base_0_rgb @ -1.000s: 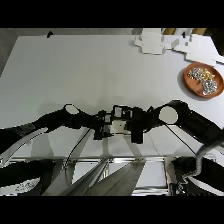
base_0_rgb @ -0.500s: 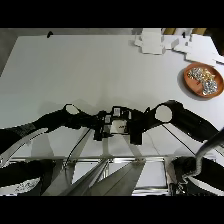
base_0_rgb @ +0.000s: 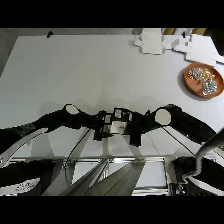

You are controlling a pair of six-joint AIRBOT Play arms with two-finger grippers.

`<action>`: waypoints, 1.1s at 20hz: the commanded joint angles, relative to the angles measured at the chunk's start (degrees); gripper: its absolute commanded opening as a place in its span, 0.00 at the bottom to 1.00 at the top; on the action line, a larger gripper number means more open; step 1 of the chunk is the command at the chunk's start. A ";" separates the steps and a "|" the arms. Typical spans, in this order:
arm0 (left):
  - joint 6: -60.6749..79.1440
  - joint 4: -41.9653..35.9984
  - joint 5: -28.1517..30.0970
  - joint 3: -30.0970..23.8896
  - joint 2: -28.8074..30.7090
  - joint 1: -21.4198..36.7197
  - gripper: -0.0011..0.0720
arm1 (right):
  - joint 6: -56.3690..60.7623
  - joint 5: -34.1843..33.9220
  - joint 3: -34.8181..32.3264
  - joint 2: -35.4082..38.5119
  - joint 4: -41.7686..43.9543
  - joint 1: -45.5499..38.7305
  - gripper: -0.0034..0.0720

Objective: Fold the box and place the chain.

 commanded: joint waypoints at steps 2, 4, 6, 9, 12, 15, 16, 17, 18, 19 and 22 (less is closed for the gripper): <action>-0.04 -0.04 0.00 0.02 0.02 0.04 0.30 | 0.20 -1.53 -0.09 0.11 -0.52 0.02 0.07; -0.04 -0.04 0.00 0.02 0.02 0.04 0.30 | 4.48 2.67 2.54 2.19 -6.82 0.02 0.07; -0.07 -0.04 -0.02 0.02 0.02 0.04 0.30 | 13.27 9.55 7.19 5.62 -16.13 -0.48 0.07; -0.04 -0.04 0.00 0.02 0.02 0.04 0.30 | 27.82 19.56 10.10 11.52 -25.49 -2.56 0.07; -0.04 -0.04 0.00 0.02 0.02 0.04 0.30 | 41.53 27.61 9.88 14.69 -32.65 -8.61 0.07; -0.04 -0.04 0.00 0.02 0.02 0.04 0.30 | 50.36 29.14 8.04 14.73 -31.06 -17.11 0.07; -0.07 -0.04 0.00 0.02 0.02 0.04 0.30 | 51.56 28.35 7.30 14.73 -30.75 -19.10 0.07; -0.04 -0.04 0.00 0.02 0.02 0.04 0.30 | 51.89 27.65 6.67 14.73 -30.82 -20.37 0.07; -0.04 -0.02 0.00 0.02 0.02 0.04 0.30 | 51.91 26.95 6.19 14.73 -31.39 -21.38 0.07; -0.04 -0.04 0.00 0.02 0.02 0.04 0.30 | 51.91 26.84 6.05 14.73 -32.00 -22.12 0.07; -0.04 -0.04 0.00 0.02 0.02 0.04 0.30 | 52.19 26.53 6.05 14.73 -32.68 -23.34 0.07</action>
